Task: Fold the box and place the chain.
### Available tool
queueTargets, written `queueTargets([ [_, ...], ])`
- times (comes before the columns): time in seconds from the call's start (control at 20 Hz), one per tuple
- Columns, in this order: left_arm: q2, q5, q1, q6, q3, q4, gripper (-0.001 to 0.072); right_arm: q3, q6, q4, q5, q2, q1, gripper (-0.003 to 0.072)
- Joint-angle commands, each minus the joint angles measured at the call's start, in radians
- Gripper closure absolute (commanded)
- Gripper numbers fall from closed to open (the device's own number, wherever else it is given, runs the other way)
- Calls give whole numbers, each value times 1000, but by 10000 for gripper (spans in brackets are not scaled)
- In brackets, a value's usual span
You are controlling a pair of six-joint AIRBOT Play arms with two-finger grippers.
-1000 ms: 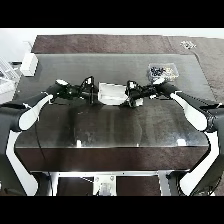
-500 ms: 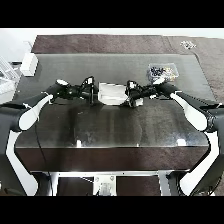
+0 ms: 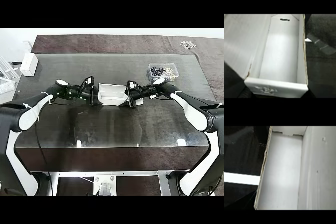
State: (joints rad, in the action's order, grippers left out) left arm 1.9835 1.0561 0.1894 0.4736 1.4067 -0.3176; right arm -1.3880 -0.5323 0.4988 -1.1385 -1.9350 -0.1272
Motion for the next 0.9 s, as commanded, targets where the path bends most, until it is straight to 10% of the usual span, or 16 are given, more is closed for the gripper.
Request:
queueTargets([
  [0.0,1,9,1,-2,-1,-4,245,0,0,-1,0,0,0,99],
  [0.4,1,7,1,-2,-2,-5,346,0,0,-1,0,0,0,99],
  [0.6,1,-5,1,-2,-1,23,106,0,0,-1,0,0,0,99],
  [0.85,1,8,1,-1,-1,30,108,0,0,-1,0,0,0,99],
])
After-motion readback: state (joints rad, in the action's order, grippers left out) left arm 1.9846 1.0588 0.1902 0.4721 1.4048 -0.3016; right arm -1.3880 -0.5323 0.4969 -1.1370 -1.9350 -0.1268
